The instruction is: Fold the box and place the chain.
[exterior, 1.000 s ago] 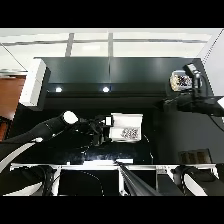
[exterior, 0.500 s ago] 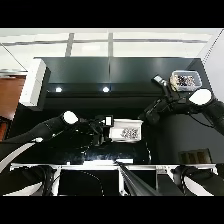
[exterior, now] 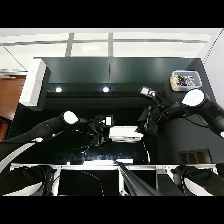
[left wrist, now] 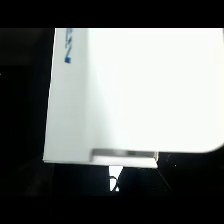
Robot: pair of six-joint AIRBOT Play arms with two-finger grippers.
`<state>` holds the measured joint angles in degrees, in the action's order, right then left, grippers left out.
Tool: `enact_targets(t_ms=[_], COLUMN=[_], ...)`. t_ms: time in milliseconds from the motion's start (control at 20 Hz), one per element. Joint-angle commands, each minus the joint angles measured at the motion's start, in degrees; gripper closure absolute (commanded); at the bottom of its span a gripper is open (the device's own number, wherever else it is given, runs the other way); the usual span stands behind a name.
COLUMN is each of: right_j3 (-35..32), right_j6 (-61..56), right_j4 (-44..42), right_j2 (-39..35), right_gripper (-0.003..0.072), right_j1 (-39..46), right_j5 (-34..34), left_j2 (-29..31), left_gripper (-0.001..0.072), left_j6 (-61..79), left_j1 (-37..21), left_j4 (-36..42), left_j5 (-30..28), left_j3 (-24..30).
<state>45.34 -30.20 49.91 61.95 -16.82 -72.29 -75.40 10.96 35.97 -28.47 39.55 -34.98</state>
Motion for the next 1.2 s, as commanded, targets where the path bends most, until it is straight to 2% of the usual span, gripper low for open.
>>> enact_targets(t_ms=[0,500,550,600,650,700,850,900,950,1150], right_j3=[0.0,0.0,0.0,0.0,0.0,0.0,0.0,0.0,0.0,-0.1], right_j6=[0.7,0.7,0.7,0.7,0.7,0.7,0.7,0.6,0.4,0.2], right_j4=[3.8,6.3,6.5,6.5,6.5,6.5,5.8,5.4,5.4,5.4], right_j2=[0.0,0.0,0.0,0.0,0.0,0.0,0.0,0.0,0.0,0.0], right_gripper=[-0.0018,-0.0015,0.0060,0.0193,0.0293,0.0347,0.0350,0.0432,0.0466,0.0465], right_j1=[-3.5,-5.8,-5.8,-5.8,-5.8,-5.8,-5.8,-5.8,-5.8,-5.8], right_j5=[0.6,3.4,3.5,3.5,3.5,3.3,2.5,2.0,1.8,1.7], left_j2=[0.0,0.0,0.0,0.0,0.0,0.0,0.0,0.0,0.0,0.0], left_gripper=[0.0313,0.0313,0.0313,0.0313,0.0313,0.0313,0.0313,0.0313,0.0313,0.0313], left_j6=[0.0,0.0,0.0,0.0,0.0,0.0,0.0,0.0,0.0,0.0], left_j1=[0.0,0.0,0.0,0.0,0.0,0.0,0.0,0.0,0.0,0.0], left_j4=[0.0,0.0,0.0,0.0,0.0,0.0,0.0,0.0,0.0,0.0], left_j5=[-0.1,-0.1,-0.1,-0.1,-0.1,-0.1,-0.1,-0.1,-0.1,-0.1], left_j3=[0.0,0.0,0.0,0.0,0.0,0.0,0.0,0.0,0.0,0.0])
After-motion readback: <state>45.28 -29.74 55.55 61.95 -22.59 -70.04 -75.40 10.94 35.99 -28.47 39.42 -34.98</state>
